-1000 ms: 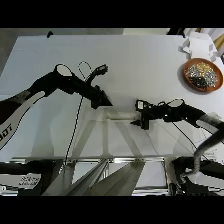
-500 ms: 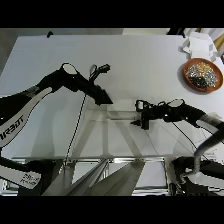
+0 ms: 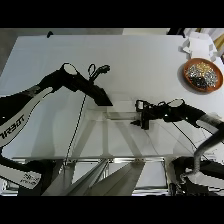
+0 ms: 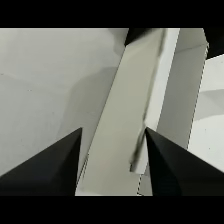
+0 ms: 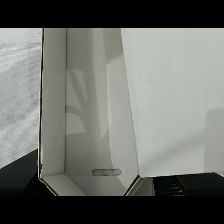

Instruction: Fold the box and place the chain.

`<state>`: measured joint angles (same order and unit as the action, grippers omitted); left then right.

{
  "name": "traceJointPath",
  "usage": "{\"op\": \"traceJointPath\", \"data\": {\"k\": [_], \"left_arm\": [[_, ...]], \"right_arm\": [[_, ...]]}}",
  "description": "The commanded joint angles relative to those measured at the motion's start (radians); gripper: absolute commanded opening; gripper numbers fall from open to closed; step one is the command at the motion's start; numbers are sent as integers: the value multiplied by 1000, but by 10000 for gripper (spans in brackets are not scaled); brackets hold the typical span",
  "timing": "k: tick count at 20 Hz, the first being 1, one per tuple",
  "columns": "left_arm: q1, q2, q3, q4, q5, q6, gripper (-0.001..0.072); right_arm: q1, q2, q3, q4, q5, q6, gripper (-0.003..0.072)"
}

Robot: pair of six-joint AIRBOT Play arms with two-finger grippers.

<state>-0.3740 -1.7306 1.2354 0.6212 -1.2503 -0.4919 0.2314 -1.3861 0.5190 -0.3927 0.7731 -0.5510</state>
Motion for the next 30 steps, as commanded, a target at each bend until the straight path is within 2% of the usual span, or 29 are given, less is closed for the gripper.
{"op": "traceJointPath", "data": {"k": [1, 2, 5, 9, 10, 11, 12, 14, 15, 16, 19, 21, 22, 23, 24, 26, 27, 28, 29, 30], "left_arm": [[0, 29, 1, 17, 43, -13, 517], [0, 48, 1, 41, 59, -13, 518], [3, 121, 1, 117, 108, -9, 643], [2, 234, 1, 259, 126, -5, 641], [2, 256, 1, 286, 104, -4, 609], [2, 275, 1, 309, 62, -2, 476], [2, 290, 1, 331, 13, -2, 314], [2, 304, 1, 361, -115, -2, 81], [0, 304, 0, 386, -170, 2, 26], [-2, 305, -9, 408, -188, 6, 9], [-8, 306, -61, 481, -169, 62, 9], [-13, 306, -114, 469, -121, 175, 17], [-24, 306, -137, 468, -89, 240, 44], [-35, 306, -166, 456, -43, 318, 186], [-39, 306, -196, 425, 11, 379, 280], [-39, 304, -250, 372, 119, 495, 393], [-39, 304, -258, 335, 129, 523, 360], [-39, 307, -257, 286, 122, 535, 166], [-39, 313, -257, 217, 115, 577, 14], [-39, 315, -257, 127, 113, 619, 9]], "right_arm": [[0, 0, 0, 1, 0, 0, 401], [0, 0, 0, 0, 0, 0, 401], [0, 0, 0, 1, 0, 0, 401], [0, 0, 0, 1, 0, 0, 401], [0, 0, 0, 0, 0, 0, 401], [0, 0, 0, 0, 0, 0, 401], [0, 0, 0, 1, 0, 0, 401], [0, 0, 0, 1, 0, 0, 401], [0, 0, 0, 1, 0, 0, 401], [0, 0, 0, 1, 0, 0, 401], [0, 0, 0, 0, 0, 0, 401], [0, 0, 0, 0, 0, 0, 401], [0, 0, 0, 0, 0, 0, 401], [0, 0, 0, 1, 0, 0, 401], [0, 0, 0, 0, 0, 0, 401], [0, 0, 0, 0, 0, 0, 401], [0, 0, 0, 0, 0, 0, 401], [0, 0, 0, 1, 0, 0, 401], [0, 0, 0, 0, 0, 0, 401], [0, 0, 0, 1, 0, 0, 401]]}}
